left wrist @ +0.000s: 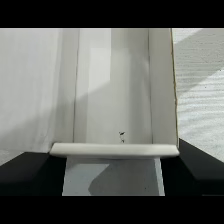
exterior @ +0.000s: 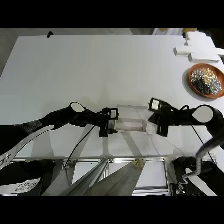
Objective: Fold the box and place the chain.
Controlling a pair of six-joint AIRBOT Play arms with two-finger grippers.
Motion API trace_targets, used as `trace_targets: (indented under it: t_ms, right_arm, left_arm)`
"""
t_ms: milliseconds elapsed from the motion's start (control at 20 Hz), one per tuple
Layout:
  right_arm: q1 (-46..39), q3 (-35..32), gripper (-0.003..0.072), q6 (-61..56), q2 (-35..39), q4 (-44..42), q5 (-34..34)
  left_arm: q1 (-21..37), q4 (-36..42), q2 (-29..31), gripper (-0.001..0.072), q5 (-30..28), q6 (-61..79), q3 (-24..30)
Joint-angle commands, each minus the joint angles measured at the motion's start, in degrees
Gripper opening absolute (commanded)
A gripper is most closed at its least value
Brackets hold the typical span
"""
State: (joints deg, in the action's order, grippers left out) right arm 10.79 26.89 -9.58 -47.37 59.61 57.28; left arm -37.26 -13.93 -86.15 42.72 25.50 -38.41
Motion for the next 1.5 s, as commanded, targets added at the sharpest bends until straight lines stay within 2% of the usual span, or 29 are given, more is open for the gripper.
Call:
trace_targets:
  t_ms: [0, 250, 550, 600, 650, 750, 900, 1000, 1100, 1200, 1350, 1450]
  right_arm:
    - [0.0, -1.2, 0.0197, 10.4, 0.7, 5.4, 4.4]
    - [0.0, -5.0, 0.0196, 17.5, 0.4, -5.1, -3.3]
    - [0.0, -5.3, 0.0142, 19.3, -6.2, -14.6, -3.8]
    - [0.0, -5.3, 0.0074, 19.5, -7.0, -16.2, -4.3]
    - [0.0, -5.3, 0.0039, 20.5, -7.5, -17.8, -4.5]
    - [0.0, -5.3, 0.0041, 22.1, -8.5, -20.2, -4.6]
    - [0.3, -5.3, 0.0064, 22.1, -10.6, -21.9, -4.7]
    - [1.2, -5.3, 0.0243, 22.1, -11.5, -21.9, -4.9]
    - [1.4, -5.3, 0.0303, 21.9, -11.4, -21.9, -5.3]
    - [1.2, -5.3, 0.0303, 19.2, -10.1, -19.6, -5.4]
    - [1.2, -5.3, 0.0296, 9.0, -5.2, -10.8, -5.8]
    - [1.2, -5.3, 0.0293, 2.3, -1.0, -8.0, -5.8]
  left_arm:
    - [0.0, 0.0, 0.0, 0.0067, 0.0, 0.0, 0.0]
    - [0.0, 0.0, 0.0, 0.0067, 0.0, 0.0, 0.0]
    - [0.0, 0.0, 0.0, 0.0067, 0.0, 0.0, 0.0]
    - [0.0, 0.0, 0.0, 0.0067, 0.0, 0.0, 0.0]
    - [0.0, 0.0, 0.0, 0.0067, 0.0, 0.0, 0.0]
    - [0.0, 0.0, 0.0, 0.0067, 0.0, 0.0, 0.0]
    - [0.0, 0.0, 0.0, 0.0067, 0.0, 0.0, 0.0]
    - [0.0, 0.0, 0.0, 0.0067, 0.0, 0.0, 0.0]
    - [0.0, 0.0, 0.0, 0.0067, 0.0, 0.0, 0.0]
    - [0.0, 0.0, 0.0, 0.0067, 0.0, 0.0, 0.0]
    - [0.0, 0.0, 0.0, 0.0067, 0.0, 0.0, 0.0]
    - [0.0, 0.0, 0.0, 0.0067, 0.0, 0.0, 0.0]
